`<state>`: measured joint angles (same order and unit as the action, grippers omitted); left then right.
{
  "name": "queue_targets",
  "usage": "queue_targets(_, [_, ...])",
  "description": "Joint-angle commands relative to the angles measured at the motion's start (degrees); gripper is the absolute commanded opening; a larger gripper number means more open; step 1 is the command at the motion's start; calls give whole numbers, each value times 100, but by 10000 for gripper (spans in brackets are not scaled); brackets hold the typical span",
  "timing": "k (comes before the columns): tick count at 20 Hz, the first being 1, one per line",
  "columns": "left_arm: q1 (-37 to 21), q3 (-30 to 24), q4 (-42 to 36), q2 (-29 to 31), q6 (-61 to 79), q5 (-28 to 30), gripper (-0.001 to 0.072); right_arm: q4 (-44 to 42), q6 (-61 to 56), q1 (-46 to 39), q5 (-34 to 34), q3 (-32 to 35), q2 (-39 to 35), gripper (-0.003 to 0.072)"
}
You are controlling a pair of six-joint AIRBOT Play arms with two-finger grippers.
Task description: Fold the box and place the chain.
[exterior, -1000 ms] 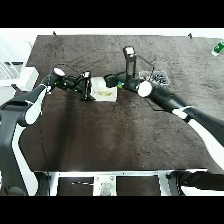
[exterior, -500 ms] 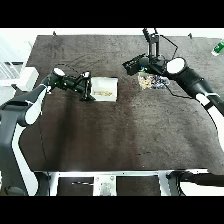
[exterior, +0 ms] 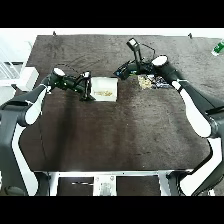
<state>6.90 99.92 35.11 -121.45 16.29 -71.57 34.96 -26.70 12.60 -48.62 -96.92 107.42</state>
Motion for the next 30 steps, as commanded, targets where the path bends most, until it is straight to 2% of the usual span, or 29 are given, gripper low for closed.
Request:
queue_targets(1, [2,2,2,2,2,4,490,258,166,109,-754,-422,450,450])
queue_targets(4, [2,2,2,2,2,4,490,651,173,275,-1222,-455,450,453])
queue_targets(7, [2,2,4,2,2,7,490,645,170,341,-1674,-691,450,453])
queue_targets(11, [2,2,2,2,2,4,491,645,170,474,-1871,-905,450,453])
queue_targets(21, [2,2,2,2,2,7,490,695,168,590,-1893,-898,485,451])
queue_targets(25, [2,2,2,2,2,7,490,885,168,592,-1867,-896,544,412])
queue_targets(30, [2,2,2,2,2,4,490,990,166,597,-1834,-896,605,411])
